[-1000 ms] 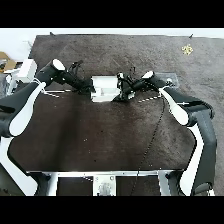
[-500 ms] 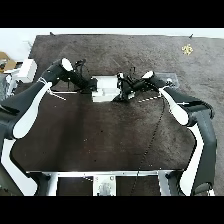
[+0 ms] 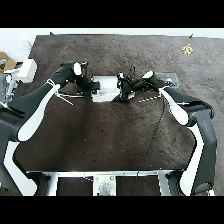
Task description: Fold the box and place the chain.
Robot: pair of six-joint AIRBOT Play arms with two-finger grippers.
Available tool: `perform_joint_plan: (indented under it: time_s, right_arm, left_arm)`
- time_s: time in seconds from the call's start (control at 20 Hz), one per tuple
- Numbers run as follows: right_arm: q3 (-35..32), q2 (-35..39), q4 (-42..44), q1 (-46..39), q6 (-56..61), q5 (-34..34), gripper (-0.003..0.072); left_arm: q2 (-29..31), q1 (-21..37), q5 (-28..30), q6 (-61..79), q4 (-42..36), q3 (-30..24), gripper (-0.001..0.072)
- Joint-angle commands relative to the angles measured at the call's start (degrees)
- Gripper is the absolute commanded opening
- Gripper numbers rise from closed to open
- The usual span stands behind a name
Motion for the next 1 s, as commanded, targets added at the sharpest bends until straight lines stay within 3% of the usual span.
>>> perform_joint_plan:
  time_s: [0.0,0.25,0.6,0.65,0.95]
  right_arm:
    - [-0.02,-0.02,0.0,-0.02,0.0,0.02,0.0379]
    - [-0.02,-0.02,0.0,-0.02,0.0,0.04,0.0379]
    - [0.0,-0.02,0.0,-0.02,0.0,0.02,0.0379]
    - [0.0,-0.02,0.0,-0.02,0.0,0.02,0.0379]
    - [-0.02,-0.02,0.0,-0.02,0.0,0.02,0.0379]
  left_arm:
    - [-3.28,-2.4,-6.82,-6.21,9.31,6.32,0.035]
    - [-10.6,-5.33,-15.56,-10.03,15.76,17.66,0.0342]
    - [-10.82,-5.79,-14.69,-14.01,19.06,17.73,0.0338]
    - [-11.13,-5.79,-14.86,-14.51,19.12,17.73,0.0229]
    - [-11.98,-5.79,-14.4,-14.8,17.92,17.55,0.0171]
